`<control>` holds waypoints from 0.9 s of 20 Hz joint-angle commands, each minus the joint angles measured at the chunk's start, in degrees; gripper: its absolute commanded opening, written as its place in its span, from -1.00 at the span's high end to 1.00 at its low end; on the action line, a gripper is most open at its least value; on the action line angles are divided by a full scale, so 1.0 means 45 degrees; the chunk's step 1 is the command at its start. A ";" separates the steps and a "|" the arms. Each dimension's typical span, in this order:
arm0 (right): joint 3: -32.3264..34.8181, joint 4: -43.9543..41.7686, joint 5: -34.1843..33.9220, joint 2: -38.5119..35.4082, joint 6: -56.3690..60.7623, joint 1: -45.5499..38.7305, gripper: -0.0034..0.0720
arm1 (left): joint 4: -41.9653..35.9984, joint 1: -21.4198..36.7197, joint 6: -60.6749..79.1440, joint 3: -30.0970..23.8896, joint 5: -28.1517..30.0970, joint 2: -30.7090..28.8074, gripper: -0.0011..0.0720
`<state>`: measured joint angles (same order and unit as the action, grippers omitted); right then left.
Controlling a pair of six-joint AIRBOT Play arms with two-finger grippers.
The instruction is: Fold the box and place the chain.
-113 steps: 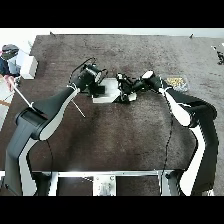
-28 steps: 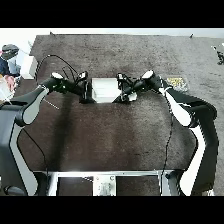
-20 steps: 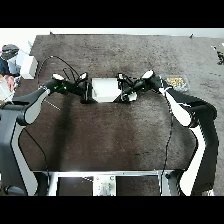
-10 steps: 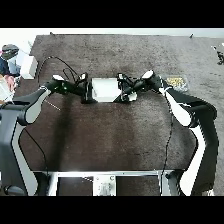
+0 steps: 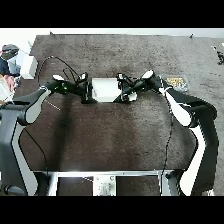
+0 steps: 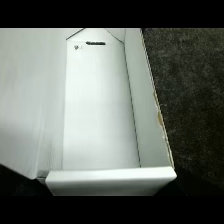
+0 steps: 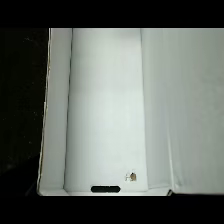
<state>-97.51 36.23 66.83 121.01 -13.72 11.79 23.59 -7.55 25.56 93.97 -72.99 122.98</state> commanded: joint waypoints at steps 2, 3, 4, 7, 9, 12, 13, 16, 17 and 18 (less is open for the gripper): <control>0.0005 -0.0005 0.0005 0.0010 0.0005 0.0010 0.00 | 0.0024 -0.0005 0.0005 0.0000 0.0063 0.0005 -0.99; 0.0005 -0.0005 0.0005 0.0010 0.0005 0.0010 0.00 | 0.0034 -0.0005 -0.0005 0.0000 0.0131 0.0005 -0.99; 0.0005 -0.0005 0.0005 0.0010 0.0005 0.0010 0.00 | 0.0034 -0.0005 0.0000 0.0000 0.0136 0.0005 -0.99; 0.0005 -0.0005 0.0005 0.0010 0.0005 0.0010 0.00 | 0.0058 -0.0005 -0.0005 0.0000 0.0219 0.0005 -0.69; 0.0005 -0.0005 0.0005 0.0010 0.0005 0.0010 0.00 | 0.0291 -0.0005 -0.0005 0.0000 0.0282 0.0005 -0.65; 0.0005 -0.0005 0.0005 0.0010 0.0005 0.0010 0.00 | 0.0729 -0.0005 -0.0019 0.0000 0.0296 0.0005 -0.65; 0.0005 -0.0005 0.0005 0.0010 0.0005 0.0010 0.00 | 0.0724 -0.0005 -0.0019 0.0000 0.0311 0.0005 -0.65; 0.0005 -0.0005 0.0005 0.0010 0.0005 0.0010 0.00 | 0.0656 -0.0005 -0.0005 0.0000 0.0330 0.0005 -0.73; 0.0005 -0.0005 0.0005 0.0010 0.0005 0.0010 0.00 | 0.0670 -0.0005 -0.0010 0.0000 0.0340 0.0005 -0.72; 0.0005 -0.0005 0.0005 0.0010 0.0005 0.0010 0.00 | 0.0665 -0.0005 -0.0015 0.0000 0.0340 0.0005 -0.65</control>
<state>-97.51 36.21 66.83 121.03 -13.69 11.79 26.35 -7.64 25.54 93.97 -71.48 123.02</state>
